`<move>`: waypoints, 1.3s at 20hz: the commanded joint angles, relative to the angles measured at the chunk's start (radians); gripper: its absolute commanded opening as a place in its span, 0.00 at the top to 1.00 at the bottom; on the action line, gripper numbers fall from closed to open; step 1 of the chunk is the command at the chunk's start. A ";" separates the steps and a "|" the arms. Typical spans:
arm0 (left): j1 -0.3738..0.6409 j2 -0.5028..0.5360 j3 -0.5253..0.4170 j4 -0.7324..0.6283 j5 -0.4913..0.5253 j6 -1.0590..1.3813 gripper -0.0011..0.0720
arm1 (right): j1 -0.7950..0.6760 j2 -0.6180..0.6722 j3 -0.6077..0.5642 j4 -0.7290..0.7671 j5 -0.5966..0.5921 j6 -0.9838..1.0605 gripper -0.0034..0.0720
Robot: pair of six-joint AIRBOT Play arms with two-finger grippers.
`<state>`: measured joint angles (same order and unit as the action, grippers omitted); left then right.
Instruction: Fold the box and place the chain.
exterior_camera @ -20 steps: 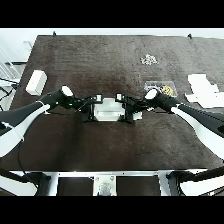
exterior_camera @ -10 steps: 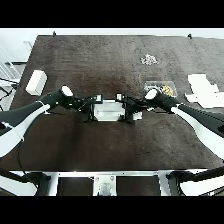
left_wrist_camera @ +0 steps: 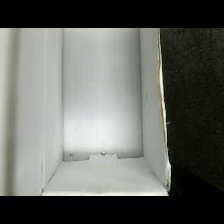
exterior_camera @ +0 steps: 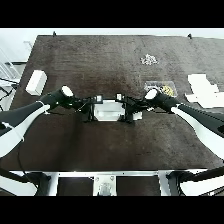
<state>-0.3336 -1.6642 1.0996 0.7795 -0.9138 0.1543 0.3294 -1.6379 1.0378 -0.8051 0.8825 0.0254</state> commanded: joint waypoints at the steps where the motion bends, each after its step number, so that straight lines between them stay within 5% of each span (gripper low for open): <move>1: 0.000 0.000 0.000 -0.001 0.009 0.000 0.34 | 0.000 0.000 0.000 0.000 0.000 0.000 0.19; 17: 0.000 0.000 0.000 -0.002 0.008 0.000 0.33 | 0.000 0.000 0.000 0.008 0.001 0.000 0.19; 19: 0.000 0.000 0.000 -0.002 0.008 0.000 0.34 | -0.003 0.006 0.001 0.007 0.016 0.002 0.00; 26: 0.000 0.000 0.000 -0.001 0.008 0.000 0.34 | -0.064 0.108 0.001 -0.095 0.055 0.171 0.00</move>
